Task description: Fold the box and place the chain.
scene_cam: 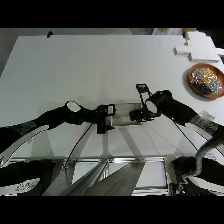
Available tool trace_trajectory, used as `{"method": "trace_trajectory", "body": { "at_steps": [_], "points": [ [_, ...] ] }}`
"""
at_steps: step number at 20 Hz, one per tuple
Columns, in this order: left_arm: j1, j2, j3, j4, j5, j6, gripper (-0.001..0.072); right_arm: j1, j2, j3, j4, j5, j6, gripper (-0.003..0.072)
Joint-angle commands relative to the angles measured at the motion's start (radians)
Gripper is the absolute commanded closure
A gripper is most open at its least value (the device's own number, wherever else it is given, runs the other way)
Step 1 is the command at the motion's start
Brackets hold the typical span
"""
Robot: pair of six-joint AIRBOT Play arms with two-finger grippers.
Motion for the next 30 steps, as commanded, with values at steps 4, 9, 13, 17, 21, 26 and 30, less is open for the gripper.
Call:
{"method": "trace_trajectory", "body": {
  "at_steps": [4, 9, 13, 17, 21, 26, 30],
  "points": [
    [0.0, 0.0, 0.0, 0.0, -0.002, 0.0, 0.0503, 0.046, -0.03, 0.003, -0.032, -0.03, 0.05, 0.0421],
    [0.0, 0.0, 0.0, 0.0, -0.003, 0.0, 0.0503, 0.054, -0.047, 0.003, -0.031, -0.018, 0.064, 0.0513],
    [0.0, 0.0, 0.0, 0.0, -0.003, 0.0, 0.0503, 0.054, -0.047, 0.003, -0.025, -0.021, 0.061, 0.0673],
    [0.0, 0.0, 0.0, 0.0, -0.003, 0.0, 0.0503, 0.054, -0.047, 0.003, -0.024, -0.03, 0.06, 0.0672],
    [0.0, 0.0, 0.0, 0.0, -0.003, 0.0, 0.0503, 0.054, -0.046, 0.003, -0.026, -0.038, 0.057, 0.0497],
    [0.0, 0.0, 0.0, 0.0, -0.003, 0.0, 0.0503, 0.054, -0.046, 0.003, -0.024, -0.068, 0.063, 0.0511],
    [0.0, 0.0, 0.0, 0.0, -0.003, 0.0, 0.0503, 0.054, -0.035, 0.003, -0.017, -0.07, 0.061, 0.0511]
  ]
}}
